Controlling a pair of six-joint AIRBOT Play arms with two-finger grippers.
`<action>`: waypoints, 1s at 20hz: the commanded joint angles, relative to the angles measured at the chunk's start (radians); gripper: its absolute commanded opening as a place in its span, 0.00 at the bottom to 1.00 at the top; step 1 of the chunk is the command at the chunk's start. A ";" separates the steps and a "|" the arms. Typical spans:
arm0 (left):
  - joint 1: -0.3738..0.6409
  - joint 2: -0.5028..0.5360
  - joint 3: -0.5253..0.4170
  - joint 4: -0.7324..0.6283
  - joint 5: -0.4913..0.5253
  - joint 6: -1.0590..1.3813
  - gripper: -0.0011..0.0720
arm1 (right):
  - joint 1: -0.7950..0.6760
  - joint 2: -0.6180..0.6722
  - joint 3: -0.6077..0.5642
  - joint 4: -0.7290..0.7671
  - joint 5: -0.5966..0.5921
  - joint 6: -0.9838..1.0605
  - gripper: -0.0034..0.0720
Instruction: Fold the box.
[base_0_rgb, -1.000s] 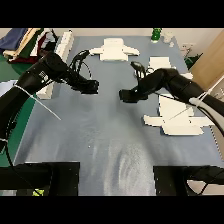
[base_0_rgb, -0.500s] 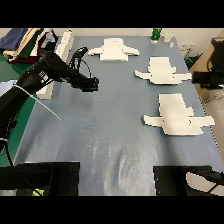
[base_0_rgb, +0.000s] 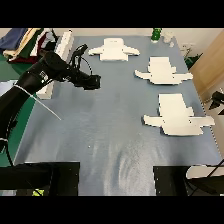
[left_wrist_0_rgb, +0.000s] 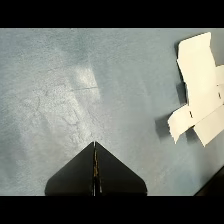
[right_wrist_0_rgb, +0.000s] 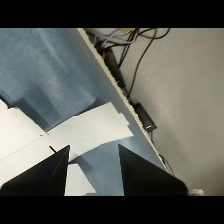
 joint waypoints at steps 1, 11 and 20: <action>0.000 0.000 0.001 -0.008 -0.003 0.000 0.04 | -0.124 -0.108 -0.002 0.173 0.005 -0.146 0.69; 0.000 0.000 0.001 -0.008 -0.007 0.000 0.04 | -0.310 -0.153 0.006 0.342 -0.017 -0.341 0.69; 0.000 0.000 0.001 -0.017 -0.064 0.001 0.03 | -0.280 -0.193 0.003 0.557 -0.216 -0.475 0.10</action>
